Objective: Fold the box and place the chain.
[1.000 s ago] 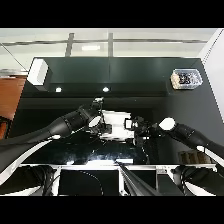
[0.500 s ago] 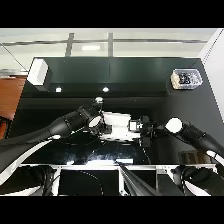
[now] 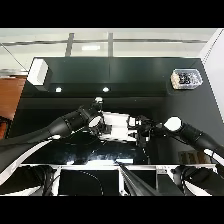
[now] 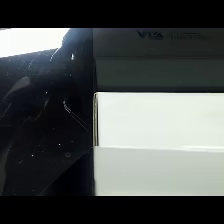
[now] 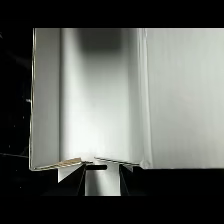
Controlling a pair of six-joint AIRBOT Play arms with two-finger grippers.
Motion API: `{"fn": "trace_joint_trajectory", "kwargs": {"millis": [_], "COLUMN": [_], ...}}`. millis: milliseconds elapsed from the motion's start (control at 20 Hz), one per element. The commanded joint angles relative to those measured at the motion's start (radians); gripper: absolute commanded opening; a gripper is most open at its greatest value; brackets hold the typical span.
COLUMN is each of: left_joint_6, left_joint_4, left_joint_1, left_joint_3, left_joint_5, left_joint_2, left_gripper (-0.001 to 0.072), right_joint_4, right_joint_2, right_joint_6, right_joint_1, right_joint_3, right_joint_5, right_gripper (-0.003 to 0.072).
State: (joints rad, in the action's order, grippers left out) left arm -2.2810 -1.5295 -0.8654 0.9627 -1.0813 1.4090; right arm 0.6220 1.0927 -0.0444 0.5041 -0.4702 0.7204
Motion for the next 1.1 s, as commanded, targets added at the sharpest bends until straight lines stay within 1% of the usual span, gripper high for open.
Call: {"fn": "trace_joint_trajectory", "kwargs": {"millis": [0,150,200,400,450,500,550,600,650,700,750,800,850,900,950,1050], "left_joint_6": [0.0,0.0,0.0,0.0,0.0,0.0,0.0,0.0,0.0,0.0,0.0,0.0,0.0,0.0,0.0,0.0], "left_joint_4": [0.002,0.002,0.002,0.002,0.002,0.002,0.002,0.002,0.002,0.002,0.002,0.002,0.002,0.002,0.002,0.002], "left_joint_1": [0.0,0.0,0.0,0.0,0.0,0.0,0.0,0.0,0.0,0.0,0.0,0.0,0.0,0.0,0.0,0.0], "left_joint_3": [0.0,0.0,0.0,0.0,0.0,0.0,0.0,0.0,0.0,0.0,0.0,0.0,0.0,0.0,0.0,0.0], "left_joint_5": [0.003,0.003,0.003,0.003,0.004,0.004,0.003,0.003,0.003,0.003,0.003,0.003,0.003,0.003,0.003,0.003], "left_joint_2": [0.0,0.0,0.0,0.0,0.0,0.0,0.0,0.0,0.0,0.0,0.0,0.0,0.0,0.0,0.0,0.0], "left_gripper": [0.0031,0.0031,0.0031,0.0031,0.0031,0.0031,0.0031,0.0031,0.0031,0.0031,0.0031,0.0031,0.0031,0.0031,0.0031,0.0031], "right_joint_4": [-0.048,-0.126,-0.129,-0.117,-0.116,-0.116,-0.116,-0.115,-0.109,-0.104,-0.105,-0.105,-0.104,-0.093,-0.09,-0.09], "right_joint_2": [0.006,0.03,0.039,0.042,0.042,0.042,0.042,0.042,0.042,0.042,0.042,0.042,0.042,0.042,0.042,0.036], "right_joint_6": [0.039,0.038,0.038,0.038,0.038,0.038,0.038,0.038,0.038,0.038,0.038,0.038,0.038,0.038,0.038,0.085], "right_joint_1": [0.03,0.07,0.082,0.084,0.084,0.084,0.084,0.084,0.084,0.084,0.084,0.084,0.084,0.084,0.084,0.081], "right_joint_3": [0.0,0.0,0.0,0.0,0.0,0.0,0.0,0.0,0.0,0.0,0.0,0.0,0.0,0.0,0.0,0.0], "right_joint_5": [-0.019,-0.089,-0.111,-0.115,-0.115,-0.115,-0.115,-0.114,-0.115,-0.115,-0.116,-0.118,-0.119,-0.119,-0.119,-0.12], "right_gripper": [0.0243,0.0243,0.0243,0.0244,0.0288,0.0351,0.0352,0.0349,0.0272,0.0238,0.0395,0.0483,0.0443,0.0144,0.0046,0.0051]}}
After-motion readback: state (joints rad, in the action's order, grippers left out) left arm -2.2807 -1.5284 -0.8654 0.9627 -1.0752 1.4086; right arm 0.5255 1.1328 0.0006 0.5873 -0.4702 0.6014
